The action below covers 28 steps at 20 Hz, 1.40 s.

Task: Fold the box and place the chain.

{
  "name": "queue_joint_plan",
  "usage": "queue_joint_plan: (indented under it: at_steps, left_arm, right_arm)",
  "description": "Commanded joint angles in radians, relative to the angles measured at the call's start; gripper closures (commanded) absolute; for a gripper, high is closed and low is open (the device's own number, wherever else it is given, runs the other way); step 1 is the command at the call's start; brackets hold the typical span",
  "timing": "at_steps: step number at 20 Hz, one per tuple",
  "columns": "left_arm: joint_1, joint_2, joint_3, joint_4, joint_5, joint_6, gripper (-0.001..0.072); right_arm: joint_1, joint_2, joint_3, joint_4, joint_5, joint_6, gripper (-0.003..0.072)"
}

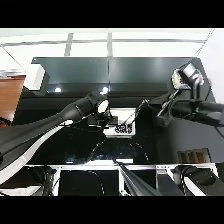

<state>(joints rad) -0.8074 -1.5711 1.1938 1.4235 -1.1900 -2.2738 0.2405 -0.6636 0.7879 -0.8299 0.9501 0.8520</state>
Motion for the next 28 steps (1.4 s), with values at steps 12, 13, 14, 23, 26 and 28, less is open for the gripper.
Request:
queue_joint_plan:
  at_steps: [12, 13, 14, 23, 26, 28]
  left_arm:
    - [0.0, 0.0, 0.001, 0.0, -0.018, 0.0, 0.0678]
    - [0.0, 0.0, 0.001, 0.0, -0.019, 0.0, 0.0677]
    - [0.0, 0.0, 0.001, -0.002, -0.017, -0.001, 0.0678]
    - [-0.01, 0.002, 0.014, 0.016, -0.027, -0.073, 0.0285]
    - [-0.047, 0.053, 0.027, 0.106, -0.025, -0.082, 0.0063]
    - [-0.076, 0.13, 0.027, 0.211, -0.05, -0.05, 0.0063]
  right_arm:
    - [-0.009, -0.109, -0.056, -0.026, 0.033, 0.08, 0.0316]
    - [-0.05, -0.093, -0.034, -0.051, 0.035, 0.08, 0.0317]
    - [-0.093, -0.08, -0.014, -0.057, 0.034, 0.08, 0.0317]
    - [-0.17, -0.065, -0.002, -0.036, 0.146, 0.08, 0.0318]
    - [-0.17, -0.065, -0.002, -0.036, 0.146, 0.08, 0.0318]
    - [-0.17, -0.065, -0.002, -0.036, 0.146, 0.08, 0.0318]
